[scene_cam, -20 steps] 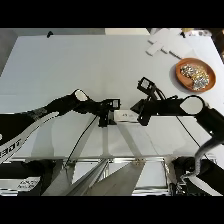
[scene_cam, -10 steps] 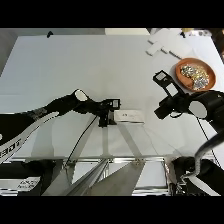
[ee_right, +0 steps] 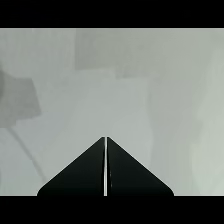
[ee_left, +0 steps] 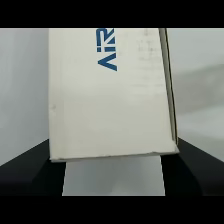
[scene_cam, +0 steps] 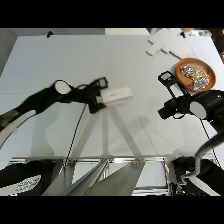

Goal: Fold the box and place the chain.

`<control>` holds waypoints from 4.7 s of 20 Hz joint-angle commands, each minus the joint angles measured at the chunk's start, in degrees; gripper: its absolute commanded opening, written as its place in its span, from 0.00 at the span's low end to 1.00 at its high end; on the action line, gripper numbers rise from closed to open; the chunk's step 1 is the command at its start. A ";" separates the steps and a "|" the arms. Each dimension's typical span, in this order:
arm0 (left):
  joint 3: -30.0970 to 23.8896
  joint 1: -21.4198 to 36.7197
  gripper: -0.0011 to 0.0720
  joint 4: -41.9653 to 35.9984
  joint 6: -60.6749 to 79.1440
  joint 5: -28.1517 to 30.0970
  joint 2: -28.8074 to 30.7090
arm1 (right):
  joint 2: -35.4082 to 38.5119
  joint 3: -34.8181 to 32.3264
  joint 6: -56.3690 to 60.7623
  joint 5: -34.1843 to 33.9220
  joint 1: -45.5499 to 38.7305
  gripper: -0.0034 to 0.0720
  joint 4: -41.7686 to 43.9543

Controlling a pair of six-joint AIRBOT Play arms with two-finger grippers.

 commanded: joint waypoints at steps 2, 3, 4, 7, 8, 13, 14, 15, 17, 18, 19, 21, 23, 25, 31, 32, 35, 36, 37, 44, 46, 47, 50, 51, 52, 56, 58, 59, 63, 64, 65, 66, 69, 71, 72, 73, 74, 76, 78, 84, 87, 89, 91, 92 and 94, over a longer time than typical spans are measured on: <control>0.00 15.08 0.01 20.85 -25.22 -2.25 10.84 | 0.04 0.07 1.20 0.68 0.02 0.06 0.22; 0.00 19.58 0.01 22.93 -28.89 -3.54 12.52 | 0.04 0.07 1.20 0.70 0.02 0.06 0.33; 0.00 23.80 0.01 23.96 -31.23 -4.59 13.75 | 0.04 0.07 1.18 0.68 0.02 0.06 0.66; -0.02 36.39 0.01 24.35 -35.82 -6.93 15.65 | 0.04 0.07 1.18 0.59 0.02 0.06 1.09; -0.04 40.15 0.01 24.33 -37.33 -7.34 15.65 | 0.04 0.07 1.18 0.48 0.02 0.06 1.09; -4.07 52.39 0.02 25.35 -40.26 -8.17 15.23 | 0.04 0.07 1.16 0.15 0.02 0.06 1.14; -5.22 53.66 0.02 25.38 -40.26 -8.37 14.88 | 0.04 0.07 1.16 0.00 0.02 0.06 1.14; -6.25 54.45 0.02 25.44 -40.26 -8.48 14.38 | 0.04 0.07 1.16 -0.17 0.02 0.06 1.14; -7.72 54.82 0.04 26.49 -40.24 -8.66 13.33 | 0.04 0.07 1.16 -0.44 0.02 0.06 1.14; -8.17 54.69 0.07 27.52 -40.24 -8.85 12.85 | 0.04 0.07 1.16 -0.61 0.02 0.06 1.14; -8.46 54.69 0.08 28.22 -40.24 -9.14 12.48 | 0.04 0.07 1.16 -0.79 0.02 0.06 1.14; -8.74 54.73 0.25 29.20 -40.26 -9.53 11.98 | 0.04 0.07 1.16 -1.01 0.02 0.06 1.18; -8.79 54.73 0.37 29.73 -40.24 -9.92 11.63 | 0.04 0.07 1.16 -1.03 0.02 0.06 1.44; -8.79 54.73 0.52 29.70 -40.24 -9.99 11.45 | 0.04 0.07 1.16 -1.05 0.02 0.06 2.14; -8.79 54.69 0.98 29.86 -40.22 -11.47 11.58 | 0.04 0.07 1.16 -1.22 0.02 0.06 2.75; -8.79 54.69 0.99 29.88 -40.19 -11.82 11.89 | 0.04 0.07 1.16 -1.29 0.02 0.06 2.75; -8.76 54.69 0.99 29.99 -40.02 -12.00 13.64 | 0.04 0.07 1.14 -1.70 0.02 0.06 2.75; -8.76 54.69 0.99 30.29 -40.04 -12.00 14.36 | 0.04 0.07 1.11 -1.95 0.02 0.06 2.73; -8.76 54.69 0.99 30.77 -40.04 -12.00 15.04 | 0.04 0.07 1.11 -2.34 0.02 0.06 2.73; -8.76 54.66 0.66 29.79 -40.24 -9.92 25.57 | 0.04 0.07 1.16 -2.97 0.02 0.06 2.80; -8.76 54.40 0.25 26.56 -39.43 -9.86 29.27 | 0.04 0.07 1.16 -2.97 0.02 0.06 2.99; -8.76 53.70 0.08 26.10 -39.39 -9.99 30.82 | 0.04 0.07 1.14 -2.97 0.02 0.06 3.21; -8.76 49.96 0.02 26.12 -39.34 -11.67 34.51 | 0.04 0.07 1.14 -3.04 0.02 0.06 4.33; -8.76 48.74 0.02 26.14 -39.34 -12.52 35.21 | 0.04 0.07 1.14 -3.02 0.02 0.06 4.31; -8.76 47.78 0.02 26.14 -39.36 -13.27 35.58 | 0.04 0.07 1.14 -3.02 0.02 0.06 4.28; -8.79 46.58 0.85 26.86 -39.41 -13.77 35.34 | 0.04 0.07 1.14 -2.91 0.02 0.06 4.28; -8.76 46.58 0.91 29.86 -40.30 -13.79 34.53 | 0.04 0.07 1.14 -2.82 0.02 0.06 4.31; -8.79 46.58 0.92 31.32 -41.66 -13.92 34.03 | 0.04 0.07 1.16 -2.78 0.02 0.06 4.33; -8.79 46.58 0.92 32.41 -44.98 -15.21 33.05 | 0.04 0.07 1.16 -2.71 0.02 0.06 5.11; -8.79 46.58 0.92 32.57 -45.00 -15.23 33.05 | 0.04 0.07 1.16 -2.71 0.02 0.06 5.64; -8.79 46.58 0.92 33.03 -45.05 -15.37 33.05 | 0.04 0.07 1.18 -2.69 0.02 0.06 6.19; -8.79 46.58 0.92 33.18 -45.18 -15.98 33.05 | 0.04 0.07 1.18 -2.71 0.02 0.06 6.86; -8.79 46.58 0.89 33.20 -45.16 -18.05 33.16 | 0.04 0.07 1.18 -2.91 0.02 0.06 7.26; -8.79 46.58 0.89 33.05 -45.16 -18.03 33.18 | 0.07 0.07 1.16 -2.89 0.02 0.06 7.21; -8.79 46.58 0.89 33.00 -45.16 -18.01 33.16 | 0.04 0.07 1.16 -2.89 0.02 0.06 7.21; -8.79 46.58 0.89 32.81 -45.18 -18.03 33.16 | 0.07 0.07 1.16 -2.89 0.02 0.06 7.21; -8.79 46.56 0.89 32.74 -45.18 -18.03 33.16 | 0.07 0.07 1.16 -2.89 0.02 0.06 7.21; -8.79 46.56 0.89 32.81 -45.16 -18.03 33.16 | 0.07 0.07 1.14 -2.89 0.02 0.06 7.21; -8.79 46.56 0.89 32.79 -45.18 -18.03 33.16 | 0.07 0.07 1.16 -2.89 0.02 0.06 7.21; -8.79 46.56 0.89 32.11 -45.16 -18.01 33.16 | 0.07 0.07 1.14 -2.89 0.02 0.06 7.21; -8.79 46.56 0.89 32.11 -45.16 -17.94 33.16 | 0.07 0.07 1.14 -2.89 0.02 0.06 7.21; -8.79 46.56 0.89 32.09 -45.16 -17.25 33.16 | 0.07 0.07 1.14 -2.89 0.02 0.06 7.21; -8.79 46.53 0.89 32.02 -45.18 -17.05 33.16 | 0.07 0.07 1.14 -2.89 0.02 0.06 7.21; -8.79 46.53 0.89 31.95 -45.18 -17.11 33.16 | 0.07 0.07 1.16 -2.89 0.02 0.06 7.21; -8.79 46.53 0.89 31.98 -45.16 -17.11 33.16 | 0.07 0.07 1.16 -2.89 0.02 0.06 7.21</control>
